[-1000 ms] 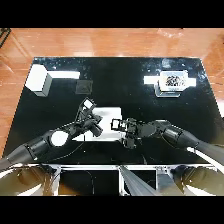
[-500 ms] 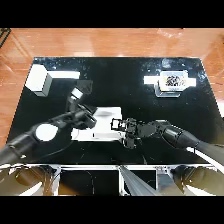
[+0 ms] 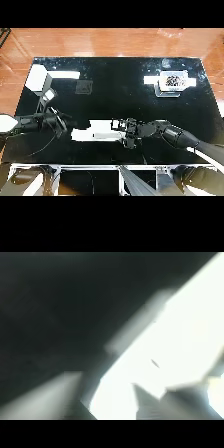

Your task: Fold the box and place the chain.

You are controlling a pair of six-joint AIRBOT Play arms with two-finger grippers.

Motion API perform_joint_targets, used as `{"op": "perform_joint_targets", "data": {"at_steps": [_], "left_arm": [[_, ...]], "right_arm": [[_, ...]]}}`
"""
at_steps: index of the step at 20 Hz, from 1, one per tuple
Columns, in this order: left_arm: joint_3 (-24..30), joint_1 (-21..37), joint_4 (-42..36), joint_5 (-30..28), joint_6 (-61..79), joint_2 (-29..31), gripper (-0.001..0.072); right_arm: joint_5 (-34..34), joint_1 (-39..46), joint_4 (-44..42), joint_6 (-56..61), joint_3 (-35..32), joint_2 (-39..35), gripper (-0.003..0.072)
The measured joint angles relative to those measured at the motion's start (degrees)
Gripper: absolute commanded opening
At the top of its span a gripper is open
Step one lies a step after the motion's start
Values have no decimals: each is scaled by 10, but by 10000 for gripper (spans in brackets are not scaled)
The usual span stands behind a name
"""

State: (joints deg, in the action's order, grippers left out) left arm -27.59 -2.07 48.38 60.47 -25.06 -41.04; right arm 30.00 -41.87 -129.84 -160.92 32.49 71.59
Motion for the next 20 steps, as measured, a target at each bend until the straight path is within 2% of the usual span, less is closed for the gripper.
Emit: {"op": "perform_joint_targets", "data": {"at_steps": [5,11,20], "left_arm": [[3,-44,14,34,133,-33,640],[4,-125,43,-26,261,-101,640],[4,-153,29,-61,309,-170,621]], "right_arm": [[0,0,0,2,0,0,186],[1,0,0,2,0,0,186],[0,0,0,2,0,0,187]]}}
